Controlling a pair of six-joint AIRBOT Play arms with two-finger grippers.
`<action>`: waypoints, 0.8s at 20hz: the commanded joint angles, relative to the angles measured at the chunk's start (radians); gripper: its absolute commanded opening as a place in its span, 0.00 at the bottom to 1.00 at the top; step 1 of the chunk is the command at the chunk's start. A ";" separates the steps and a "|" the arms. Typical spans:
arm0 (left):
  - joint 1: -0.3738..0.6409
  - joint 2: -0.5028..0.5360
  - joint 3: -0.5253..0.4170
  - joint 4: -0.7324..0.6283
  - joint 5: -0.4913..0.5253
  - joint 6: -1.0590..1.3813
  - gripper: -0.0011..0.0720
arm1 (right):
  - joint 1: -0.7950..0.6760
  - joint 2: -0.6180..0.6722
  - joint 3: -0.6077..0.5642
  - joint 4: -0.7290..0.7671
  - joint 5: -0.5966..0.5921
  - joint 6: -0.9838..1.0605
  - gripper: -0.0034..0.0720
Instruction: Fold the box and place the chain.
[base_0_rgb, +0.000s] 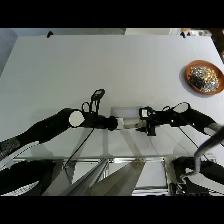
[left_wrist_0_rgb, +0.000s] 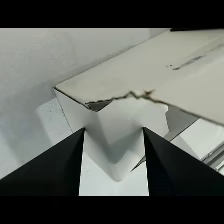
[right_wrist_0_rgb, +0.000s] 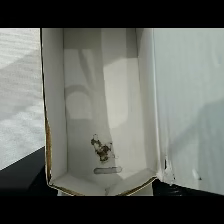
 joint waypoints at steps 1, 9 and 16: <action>-0.012 -0.015 0.027 0.059 0.008 -0.110 0.58 | 0.000 0.000 0.000 0.000 0.000 0.000 0.65; -0.027 -0.065 0.136 0.235 -0.156 -0.353 0.58 | 0.000 0.000 0.000 0.000 0.000 0.000 0.65; -0.047 -0.098 0.259 0.364 -0.305 -0.508 0.58 | 0.000 0.000 0.000 0.000 0.000 0.000 0.65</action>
